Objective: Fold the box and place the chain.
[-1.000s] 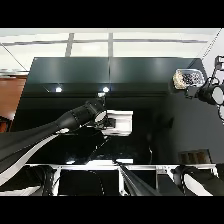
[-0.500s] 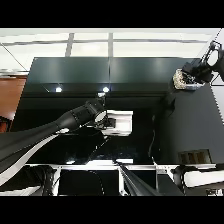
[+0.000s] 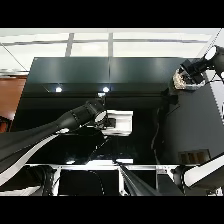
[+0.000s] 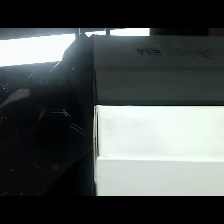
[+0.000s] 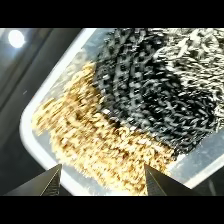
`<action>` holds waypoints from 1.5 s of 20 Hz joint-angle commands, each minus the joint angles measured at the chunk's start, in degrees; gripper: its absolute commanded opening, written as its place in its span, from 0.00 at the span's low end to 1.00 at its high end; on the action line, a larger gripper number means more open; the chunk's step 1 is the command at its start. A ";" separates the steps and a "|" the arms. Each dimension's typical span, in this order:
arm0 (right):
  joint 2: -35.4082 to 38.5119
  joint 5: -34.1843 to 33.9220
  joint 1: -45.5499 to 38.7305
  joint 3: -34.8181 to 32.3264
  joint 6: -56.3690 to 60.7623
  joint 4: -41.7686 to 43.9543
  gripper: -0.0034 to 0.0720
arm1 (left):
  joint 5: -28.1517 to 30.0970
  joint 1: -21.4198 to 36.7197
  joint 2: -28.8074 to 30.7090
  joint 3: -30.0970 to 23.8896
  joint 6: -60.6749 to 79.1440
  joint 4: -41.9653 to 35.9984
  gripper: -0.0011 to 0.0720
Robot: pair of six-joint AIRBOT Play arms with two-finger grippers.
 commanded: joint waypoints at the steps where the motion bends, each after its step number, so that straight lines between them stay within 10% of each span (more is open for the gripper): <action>1: -2.01 -0.15 -0.83 0.76 2.62 2.10 0.77 | 0.15 0.02 0.00 0.02 0.00 0.00 0.05; 6: -4.17 -2.54 -0.74 0.74 2.19 6.01 0.77 | 0.15 0.02 0.00 0.02 0.00 0.00 0.05; 8: -4.70 -2.05 -0.76 0.74 -1.03 7.15 0.61 | 0.15 0.02 0.00 0.02 0.00 0.00 0.05; 9: -4.48 -2.10 -0.87 0.81 -5.55 8.46 0.05 | 0.15 0.02 0.00 0.02 0.00 0.00 0.05; 30: 41.35 16.24 -4.02 3.76 -40.50 26.05 0.06 | 0.26 0.02 0.00 0.02 0.00 0.00 0.05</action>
